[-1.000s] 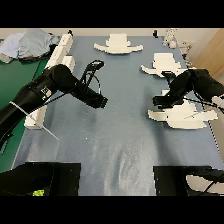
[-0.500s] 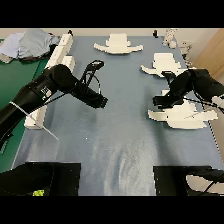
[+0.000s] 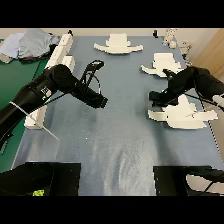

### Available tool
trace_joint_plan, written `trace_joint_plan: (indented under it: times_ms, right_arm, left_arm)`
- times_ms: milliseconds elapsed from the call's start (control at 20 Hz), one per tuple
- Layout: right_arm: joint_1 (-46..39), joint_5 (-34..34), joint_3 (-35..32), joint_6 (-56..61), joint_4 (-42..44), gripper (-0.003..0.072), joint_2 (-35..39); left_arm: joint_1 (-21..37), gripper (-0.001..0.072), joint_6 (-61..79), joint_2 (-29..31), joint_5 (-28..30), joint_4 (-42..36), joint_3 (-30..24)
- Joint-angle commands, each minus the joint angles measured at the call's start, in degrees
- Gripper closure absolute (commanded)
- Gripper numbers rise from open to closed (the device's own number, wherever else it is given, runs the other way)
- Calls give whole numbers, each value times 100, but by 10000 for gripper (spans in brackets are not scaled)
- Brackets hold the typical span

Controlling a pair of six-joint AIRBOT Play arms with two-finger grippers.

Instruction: Fold the box.

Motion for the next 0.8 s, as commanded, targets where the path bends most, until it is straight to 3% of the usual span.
trace_joint_plan:
  times_ms: [0, 50, 100, 200, 250, 350, 500, 750]
  right_arm:
    - [-485, -560, 776, 678, -470, 454, -4]
    - [-831, -787, 1154, 691, -898, 375, -4]
    - [-1279, -1001, 1517, 688, -1427, 374, -9]
    - [-2358, -1307, 1980, 435, -2188, 297, -149]
    - [-2927, -1390, 2079, 83, -2216, 297, -275]
    - [-4022, -1434, 2111, -739, -1823, 297, -616]
    - [-5300, -1340, 2114, -1674, -409, 297, -1235]
    - [-5936, -1794, 2151, -3084, 175, 297, -2240]
  left_arm:
    - [-4, 694, 0, 7, 9, 0, 0]
    - [-4, 694, 2, 4, 74, -2, 0]
    - [-4, 694, 0, 4, 197, -2, 0]
    - [-4, 694, 0, 4, 310, -15, 0]
    - [-4, 694, -2, 4, 363, -24, 0]
    - [-4, 694, -2, 4, 476, -81, 0]
    - [-11, 694, -2, 4, 638, -243, 0]
    - [-11, 694, -4, 4, 590, -306, 0]
